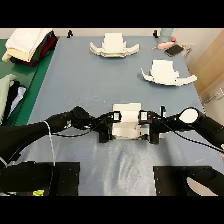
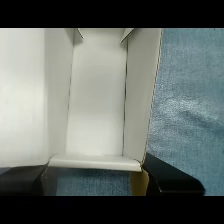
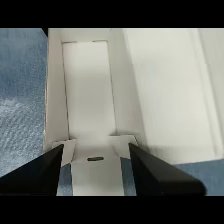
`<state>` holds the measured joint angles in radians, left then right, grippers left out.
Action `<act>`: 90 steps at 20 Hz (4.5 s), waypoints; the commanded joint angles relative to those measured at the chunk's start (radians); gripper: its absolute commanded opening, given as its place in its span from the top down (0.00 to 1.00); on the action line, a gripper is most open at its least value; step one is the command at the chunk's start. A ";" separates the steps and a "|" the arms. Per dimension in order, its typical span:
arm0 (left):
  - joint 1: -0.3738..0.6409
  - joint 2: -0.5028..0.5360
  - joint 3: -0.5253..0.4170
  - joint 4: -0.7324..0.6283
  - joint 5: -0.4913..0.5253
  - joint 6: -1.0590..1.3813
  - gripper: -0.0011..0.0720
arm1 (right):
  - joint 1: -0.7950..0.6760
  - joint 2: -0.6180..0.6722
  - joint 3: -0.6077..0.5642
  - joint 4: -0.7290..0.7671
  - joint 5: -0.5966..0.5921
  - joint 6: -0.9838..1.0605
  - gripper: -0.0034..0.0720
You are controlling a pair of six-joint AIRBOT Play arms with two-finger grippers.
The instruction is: Fold the box.
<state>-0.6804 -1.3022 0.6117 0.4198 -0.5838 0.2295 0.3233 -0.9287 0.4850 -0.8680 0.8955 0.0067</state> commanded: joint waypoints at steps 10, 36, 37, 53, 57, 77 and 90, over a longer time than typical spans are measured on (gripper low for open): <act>0.001 -0.001 0.000 -0.001 0.000 -0.002 0.33 | 0.002 0.058 0.027 -0.261 0.026 0.636 0.95; 0.001 -0.001 0.000 -0.001 0.000 -0.002 0.33 | -0.216 0.019 0.042 -0.008 0.229 1.329 0.94; 0.001 -0.001 0.000 -0.001 0.000 -0.002 0.33 | -0.216 0.032 0.042 -0.006 0.228 1.327 0.80; 0.001 -0.001 0.000 -0.001 0.000 -0.002 0.33 | -0.015 -0.021 0.061 -0.117 0.044 1.498 0.51; 0.001 -0.001 0.000 -0.001 0.000 -0.002 0.33 | 0.188 -0.050 0.152 -0.446 0.067 1.886 0.52; 0.001 -0.001 0.000 -0.001 0.000 -0.002 0.33 | 0.454 -0.399 0.426 -0.794 0.354 2.406 0.95; 0.001 -0.001 0.000 -0.001 0.000 -0.002 0.33 | 0.452 -0.216 0.428 -0.805 0.470 2.366 0.20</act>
<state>-0.6804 -1.3025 0.6117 0.4179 -0.5842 0.2264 0.7776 -1.2053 0.9123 -1.6588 1.3056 2.3779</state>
